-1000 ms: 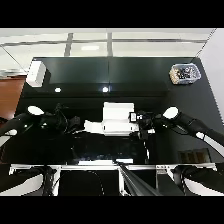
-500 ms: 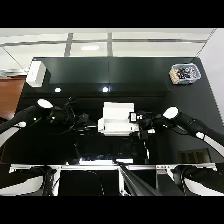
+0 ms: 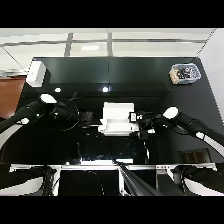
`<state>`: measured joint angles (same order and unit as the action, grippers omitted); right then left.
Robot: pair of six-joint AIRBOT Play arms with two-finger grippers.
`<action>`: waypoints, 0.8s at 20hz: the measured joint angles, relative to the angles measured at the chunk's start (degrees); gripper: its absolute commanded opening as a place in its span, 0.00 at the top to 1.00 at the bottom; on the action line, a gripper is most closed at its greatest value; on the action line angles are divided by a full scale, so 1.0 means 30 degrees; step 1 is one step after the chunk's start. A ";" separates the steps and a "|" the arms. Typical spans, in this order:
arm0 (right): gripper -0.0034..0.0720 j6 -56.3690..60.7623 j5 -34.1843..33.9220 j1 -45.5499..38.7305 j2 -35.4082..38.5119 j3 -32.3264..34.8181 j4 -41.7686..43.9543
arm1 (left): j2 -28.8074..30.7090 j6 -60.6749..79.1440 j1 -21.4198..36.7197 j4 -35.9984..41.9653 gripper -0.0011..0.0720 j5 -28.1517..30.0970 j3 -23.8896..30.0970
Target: Fold the box and place the chain.
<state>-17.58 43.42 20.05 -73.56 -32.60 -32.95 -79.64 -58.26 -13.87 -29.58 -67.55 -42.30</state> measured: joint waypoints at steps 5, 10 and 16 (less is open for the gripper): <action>0.69 0.0000 -0.0007 0.0000 0.0000 0.0000 0.0007 | 0.0000 -0.2266 -0.1231 -0.1209 0.23 -0.0036 -0.1151; 0.69 0.0000 -0.0015 0.0000 0.0000 0.0000 0.0007 | -0.0007 -0.4677 -0.2761 -0.3242 0.25 0.0488 -0.2229; 0.69 0.0000 -0.0022 0.0000 0.0000 0.0000 0.0007 | -0.0007 -0.6958 -0.4131 -0.4634 0.31 0.1705 -0.2951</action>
